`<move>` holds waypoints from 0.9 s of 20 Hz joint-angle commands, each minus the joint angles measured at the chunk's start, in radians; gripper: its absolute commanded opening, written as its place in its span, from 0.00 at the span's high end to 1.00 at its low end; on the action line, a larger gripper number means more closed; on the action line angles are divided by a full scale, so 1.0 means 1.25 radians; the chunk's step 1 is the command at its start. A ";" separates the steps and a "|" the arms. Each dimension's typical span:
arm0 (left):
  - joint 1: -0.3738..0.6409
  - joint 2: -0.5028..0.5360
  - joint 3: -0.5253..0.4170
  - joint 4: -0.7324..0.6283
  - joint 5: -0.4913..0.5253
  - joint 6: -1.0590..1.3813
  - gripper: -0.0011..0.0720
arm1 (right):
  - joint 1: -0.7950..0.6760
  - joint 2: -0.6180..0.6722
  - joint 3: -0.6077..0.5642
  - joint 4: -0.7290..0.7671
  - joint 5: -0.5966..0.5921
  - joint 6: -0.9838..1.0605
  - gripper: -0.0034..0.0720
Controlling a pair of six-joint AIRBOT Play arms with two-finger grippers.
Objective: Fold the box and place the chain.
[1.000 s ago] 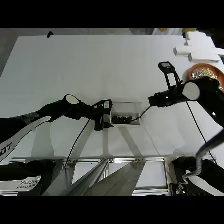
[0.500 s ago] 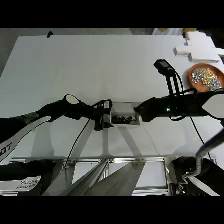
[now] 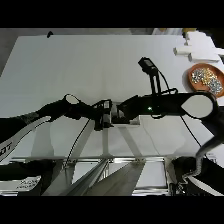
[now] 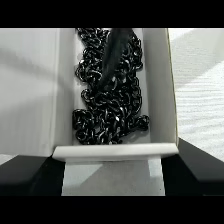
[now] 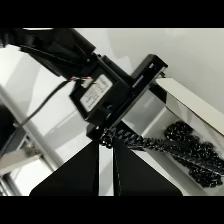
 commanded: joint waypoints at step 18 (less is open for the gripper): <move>0.000 0.000 0.000 0.000 0.000 0.000 0.71 | -0.281 -0.126 0.090 -0.507 0.250 0.108 0.94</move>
